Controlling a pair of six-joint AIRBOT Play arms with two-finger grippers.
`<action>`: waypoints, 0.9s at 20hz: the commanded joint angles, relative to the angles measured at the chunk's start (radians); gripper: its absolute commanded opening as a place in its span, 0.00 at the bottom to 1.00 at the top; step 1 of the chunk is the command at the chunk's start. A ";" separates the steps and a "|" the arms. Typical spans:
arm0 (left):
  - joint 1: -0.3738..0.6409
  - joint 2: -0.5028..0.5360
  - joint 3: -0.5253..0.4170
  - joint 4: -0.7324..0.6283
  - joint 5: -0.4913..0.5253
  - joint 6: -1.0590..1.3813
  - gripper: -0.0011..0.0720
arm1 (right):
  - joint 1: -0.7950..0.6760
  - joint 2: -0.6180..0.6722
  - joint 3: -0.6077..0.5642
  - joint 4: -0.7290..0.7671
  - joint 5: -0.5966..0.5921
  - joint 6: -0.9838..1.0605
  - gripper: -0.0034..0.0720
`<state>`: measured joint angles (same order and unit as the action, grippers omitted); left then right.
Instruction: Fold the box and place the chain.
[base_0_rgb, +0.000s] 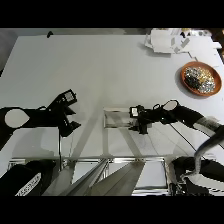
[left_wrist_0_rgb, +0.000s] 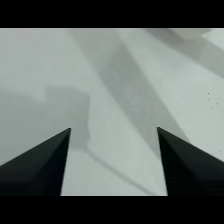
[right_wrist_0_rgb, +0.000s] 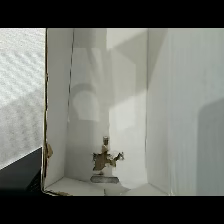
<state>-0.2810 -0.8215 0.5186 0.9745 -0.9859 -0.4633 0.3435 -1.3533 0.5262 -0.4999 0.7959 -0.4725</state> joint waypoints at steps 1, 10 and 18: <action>0.044 -0.185 -0.040 -0.415 0.071 0.639 0.97 | 0.000 0.000 0.000 0.000 0.001 0.000 0.40; -0.082 -0.554 0.042 -0.536 0.123 1.006 0.97 | 0.000 0.000 0.000 0.000 0.000 0.000 0.40; -0.134 -0.576 0.078 -0.537 0.129 1.025 0.98 | 0.000 0.000 0.000 0.000 0.000 0.000 0.40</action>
